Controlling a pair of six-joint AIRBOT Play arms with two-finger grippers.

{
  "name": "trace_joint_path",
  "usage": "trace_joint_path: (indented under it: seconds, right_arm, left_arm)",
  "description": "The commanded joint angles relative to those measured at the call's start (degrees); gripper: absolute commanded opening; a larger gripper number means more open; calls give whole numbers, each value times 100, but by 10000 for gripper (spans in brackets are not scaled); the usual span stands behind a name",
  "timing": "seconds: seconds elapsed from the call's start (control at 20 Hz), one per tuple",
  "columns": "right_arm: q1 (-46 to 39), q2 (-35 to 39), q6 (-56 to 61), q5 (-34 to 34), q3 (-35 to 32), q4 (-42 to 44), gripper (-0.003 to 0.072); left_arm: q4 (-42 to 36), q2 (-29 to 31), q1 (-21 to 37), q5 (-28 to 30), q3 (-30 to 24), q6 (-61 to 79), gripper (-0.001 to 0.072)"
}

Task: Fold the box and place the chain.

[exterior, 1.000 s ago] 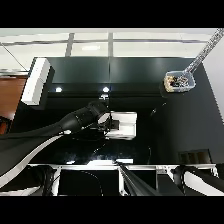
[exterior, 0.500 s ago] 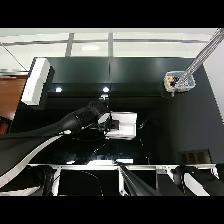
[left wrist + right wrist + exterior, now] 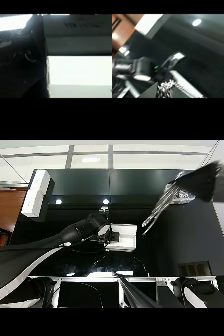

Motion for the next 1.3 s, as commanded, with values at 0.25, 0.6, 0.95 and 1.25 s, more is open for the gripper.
trace_joint_path:
  seconds: [0.25,0.6,0.95,1.25]
  right_arm:
    - [1384,-11,2,-1189,-881,348,10]
    - [1421,-11,98,-1318,-1545,289,11]
    - [1421,-11,535,-911,-1779,-898,11]
    - [1910,-13,688,-1541,-2721,-660,10]
  left_arm:
    - [0,0,2,0,2,2,27]
    - [0,0,2,2,2,2,27]
    - [0,0,2,2,2,2,27]
    - [0,0,2,0,2,2,27]
